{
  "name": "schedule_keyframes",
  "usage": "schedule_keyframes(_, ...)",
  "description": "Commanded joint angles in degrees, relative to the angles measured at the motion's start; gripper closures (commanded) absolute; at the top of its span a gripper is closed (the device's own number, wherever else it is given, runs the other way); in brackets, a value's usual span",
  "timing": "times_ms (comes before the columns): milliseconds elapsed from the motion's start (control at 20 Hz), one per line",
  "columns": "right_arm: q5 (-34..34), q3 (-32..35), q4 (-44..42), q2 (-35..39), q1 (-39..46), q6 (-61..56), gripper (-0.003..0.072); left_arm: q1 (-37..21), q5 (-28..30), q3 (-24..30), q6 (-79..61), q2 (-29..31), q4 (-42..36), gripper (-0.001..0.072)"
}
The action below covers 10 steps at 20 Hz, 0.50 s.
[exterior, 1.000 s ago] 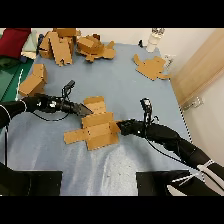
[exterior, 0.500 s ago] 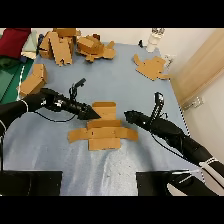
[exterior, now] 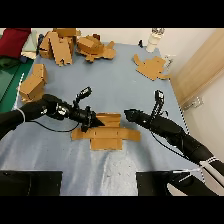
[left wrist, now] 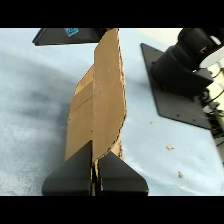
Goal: Fold the box.
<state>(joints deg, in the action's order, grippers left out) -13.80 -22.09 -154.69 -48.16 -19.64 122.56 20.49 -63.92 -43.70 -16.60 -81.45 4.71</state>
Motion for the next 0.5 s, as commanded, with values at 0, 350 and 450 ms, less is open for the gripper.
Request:
schedule_keyframes(0,-0.5,-0.1,1.0,0.0,0.0,0.0,0.0463,-0.5,4.8,4.1,-6.5,1.9,-2.6,0.0695)
schedule_keyframes(350,-4.5,-0.1,5.1,0.0,-0.1,0.0,0.0528,-1.0,4.9,4.1,-8.0,0.4,-1.0,0.0695)
schedule_keyframes(450,-4.4,-0.1,5.6,0.0,-0.1,0.0,0.0528,-1.1,5.0,4.1,-8.1,0.4,0.1,0.0695)
